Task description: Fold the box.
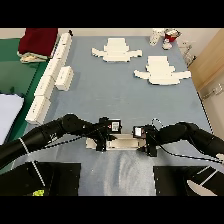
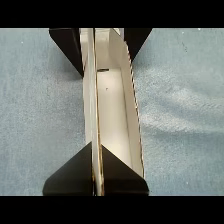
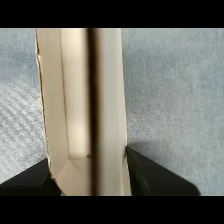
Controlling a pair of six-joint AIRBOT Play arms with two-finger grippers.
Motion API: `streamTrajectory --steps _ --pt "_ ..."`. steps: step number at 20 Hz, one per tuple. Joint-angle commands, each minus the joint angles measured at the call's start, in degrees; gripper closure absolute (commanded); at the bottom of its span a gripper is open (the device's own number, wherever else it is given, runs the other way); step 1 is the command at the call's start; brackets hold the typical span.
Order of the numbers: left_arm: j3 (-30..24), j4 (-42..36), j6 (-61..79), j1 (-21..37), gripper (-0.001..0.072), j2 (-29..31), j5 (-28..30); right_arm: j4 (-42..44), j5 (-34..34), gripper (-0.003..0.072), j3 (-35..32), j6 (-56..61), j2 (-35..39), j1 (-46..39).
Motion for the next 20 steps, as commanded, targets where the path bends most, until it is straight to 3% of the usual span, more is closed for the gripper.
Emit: streamTrajectory --steps 1,8,9,10,11,14,17,18,19,20 --pt "0.02 -0.83 0.02 0.04 0.0696 -0.04 0.09 0.0 0.0 0.021 0.0 0.0 -0.02 0.04" --pt "0.02 -0.63 -8.26 0.11 0.0692 0.02 2.54 0.0 0.02 0.021 0.0 0.0 -0.02 0.04" --pt "0.02 -0.52 -9.18 0.11 0.0582 0.11 2.4 -0.02 0.0 0.021 0.0 0.0 -0.02 0.04" --pt "0.02 -0.37 -11.02 0.13 0.0272 0.39 2.4 0.0 0.02 0.021 0.0 0.02 -0.02 0.04" --pt "0.02 0.2 -14.47 0.26 0.0168 0.96 2.49 0.0 0.0 0.021 0.0 0.0 -0.02 0.04" --pt "0.02 7.17 -29.27 2.71 0.0167 5.2 -1.03 -0.02 0.0 0.021 0.0 0.0 -0.04 0.04" --pt "0.02 16.5 -53.05 8.11 0.0172 11.19 -10.49 0.0 0.0 0.021 0.0 0.02 -0.04 0.04" --pt "0.02 17.66 -60.96 9.68 0.0326 12.66 -14.84 0.0 0.0 0.021 0.0 0.0 -0.02 0.04" --pt "0.02 17.59 -66.07 10.69 0.0647 13.57 -19.85 0.0 0.02 0.021 0.0 0.0 -0.02 0.04" --pt "-0.07 16.68 -68.11 10.64 0.0696 13.79 -23.3 -0.02 0.02 0.021 0.0 0.02 -0.04 0.04"
